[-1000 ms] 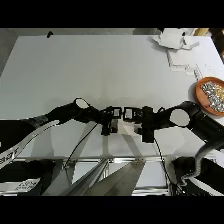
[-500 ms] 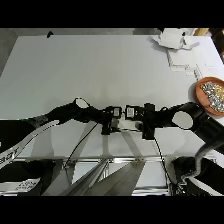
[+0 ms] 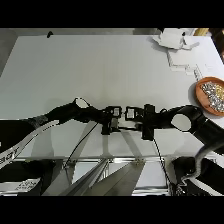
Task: Fold the box and place the chain.
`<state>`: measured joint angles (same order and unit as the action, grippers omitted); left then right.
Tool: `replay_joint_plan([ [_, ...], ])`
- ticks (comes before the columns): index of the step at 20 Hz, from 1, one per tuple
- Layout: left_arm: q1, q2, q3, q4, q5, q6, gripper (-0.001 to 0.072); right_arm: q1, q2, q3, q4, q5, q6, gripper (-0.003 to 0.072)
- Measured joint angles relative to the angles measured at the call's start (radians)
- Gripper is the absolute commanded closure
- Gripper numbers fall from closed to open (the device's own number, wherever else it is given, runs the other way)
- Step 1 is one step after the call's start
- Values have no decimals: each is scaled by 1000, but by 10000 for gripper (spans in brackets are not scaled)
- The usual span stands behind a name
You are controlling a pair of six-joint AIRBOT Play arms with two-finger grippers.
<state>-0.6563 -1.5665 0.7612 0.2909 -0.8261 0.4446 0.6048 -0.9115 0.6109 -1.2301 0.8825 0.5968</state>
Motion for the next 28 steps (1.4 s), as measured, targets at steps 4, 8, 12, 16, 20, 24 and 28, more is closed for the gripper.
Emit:
replay_joint_plan([
  [4, 0, 0, 0, 0, 0, 1, 436, 0, 0, -21, 14, -8, 0, 501],
  [8, 0, 0, 0, 2, -1, 2, 436, 0, 0, -30, 60, 9, -26, 322],
  [12, 0, 0, 0, 2, -2, 1, 436, 0, 1, -32, 94, 39, -57, 248],
  [16, 0, 0, 0, 3, -6, 3, 436, 0, 36, -33, 132, 73, -67, 272],
  [20, -1, 0, 0, 2, -5, 1, 436, -19, 71, -33, 154, 47, -39, 379],
  [24, -1, 0, 0, 1, -3, 0, 436, -45, 75, -33, 176, 26, -9, 612],
  [28, -1, 0, 0, 1, -2, 0, 436, -53, 26, -33, 205, 46, 2, 663],
])
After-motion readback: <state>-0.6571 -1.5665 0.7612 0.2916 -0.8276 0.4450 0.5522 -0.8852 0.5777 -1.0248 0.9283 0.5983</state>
